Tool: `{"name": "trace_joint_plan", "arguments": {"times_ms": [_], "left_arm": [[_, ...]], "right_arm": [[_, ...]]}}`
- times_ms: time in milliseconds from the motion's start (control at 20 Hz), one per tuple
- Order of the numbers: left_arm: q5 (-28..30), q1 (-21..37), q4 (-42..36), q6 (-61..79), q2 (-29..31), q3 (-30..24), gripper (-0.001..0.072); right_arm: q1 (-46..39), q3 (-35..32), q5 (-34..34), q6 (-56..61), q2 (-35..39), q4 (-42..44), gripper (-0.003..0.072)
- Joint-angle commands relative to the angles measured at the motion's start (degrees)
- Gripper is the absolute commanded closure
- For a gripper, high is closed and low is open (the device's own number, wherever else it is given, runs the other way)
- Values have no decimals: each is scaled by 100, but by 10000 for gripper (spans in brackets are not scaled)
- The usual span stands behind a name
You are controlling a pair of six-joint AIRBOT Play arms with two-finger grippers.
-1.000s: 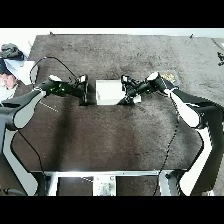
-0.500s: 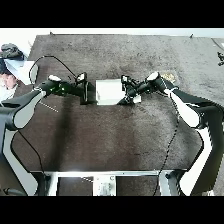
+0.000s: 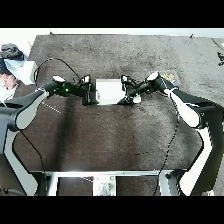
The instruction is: Fold the box and place the chain.
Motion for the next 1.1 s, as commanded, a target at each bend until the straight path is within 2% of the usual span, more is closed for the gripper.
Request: {"name": "trace_joint_plan", "arguments": {"times_ms": [0,350,1050], "left_arm": [[94,-13,-129,9,-208,66,-2],[-297,-15,-291,195,-323,247,-4],[7,-160,-289,-20,-400,243,6]], "right_arm": [[4,0,9,-4,0,-2,340],[4,0,9,-4,0,-2,340],[7,0,9,-4,0,-2,340]]}}
